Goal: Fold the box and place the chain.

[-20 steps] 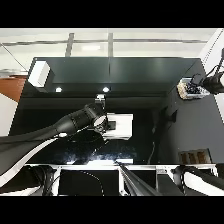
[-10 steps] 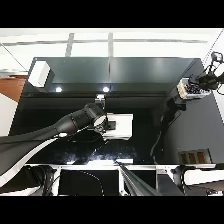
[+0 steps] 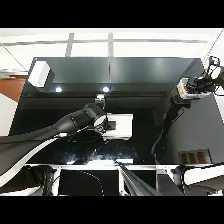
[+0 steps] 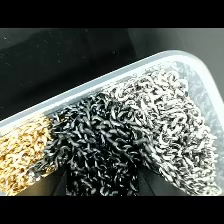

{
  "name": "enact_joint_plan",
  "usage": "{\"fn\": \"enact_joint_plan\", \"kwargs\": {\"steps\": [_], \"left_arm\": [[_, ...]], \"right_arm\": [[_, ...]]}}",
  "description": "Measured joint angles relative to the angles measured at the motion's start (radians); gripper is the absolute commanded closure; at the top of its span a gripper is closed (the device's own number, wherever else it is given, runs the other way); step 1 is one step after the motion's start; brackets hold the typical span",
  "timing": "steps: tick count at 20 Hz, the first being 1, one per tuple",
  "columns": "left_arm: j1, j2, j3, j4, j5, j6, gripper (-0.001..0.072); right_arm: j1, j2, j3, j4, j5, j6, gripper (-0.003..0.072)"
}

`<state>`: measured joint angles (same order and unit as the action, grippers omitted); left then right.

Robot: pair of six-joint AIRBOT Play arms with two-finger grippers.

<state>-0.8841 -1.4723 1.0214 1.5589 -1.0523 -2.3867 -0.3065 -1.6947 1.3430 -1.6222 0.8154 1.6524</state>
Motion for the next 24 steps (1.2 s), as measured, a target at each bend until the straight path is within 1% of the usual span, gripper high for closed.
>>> {"fn": "enact_joint_plan", "kwargs": {"steps": [1, 2, 5, 9, 14, 18, 24], "left_arm": [[0.0, 0.0, 0.0, 0.0, -0.001, 0.0, 0.0673], [0.0, 0.0, 0.0, 0.0, -0.002, 0.0, 0.0673], [0.0, 0.0, 0.0, 0.0, -0.004, 0.0, 0.0673], [0.0, 0.0, 0.0, 0.0, -0.005, 0.0, 0.0673], [0.0, 0.0, 0.0, 0.0, -0.006, 0.0, 0.0673], [0.0, 0.0, 0.0, 0.0, -0.007, 0.0, 0.0673], [0.0, 0.0, 0.0, 0.0, -0.008, 0.0, 0.0673]], "right_arm": [[-0.001, -0.003, 0.0, 0.006, 0.0, 0.0, 0.048], [-0.001, -0.007, 0.001, 0.018, -0.001, 0.0, 0.064], [-0.002, -0.012, 0.014, 0.026, 0.027, -0.013, 0.0645], [-0.007, 0.011, 0.057, 0.031, 0.108, -0.042, 0.0645], [-0.018, 0.122, 0.076, 0.027, 0.163, -0.063, 0.0645], [-0.023, 0.228, 0.092, 0.024, 0.185, -0.095, 0.0645], [-0.023, 0.326, 0.202, 0.032, 0.219, -0.132, 0.0645]]}}
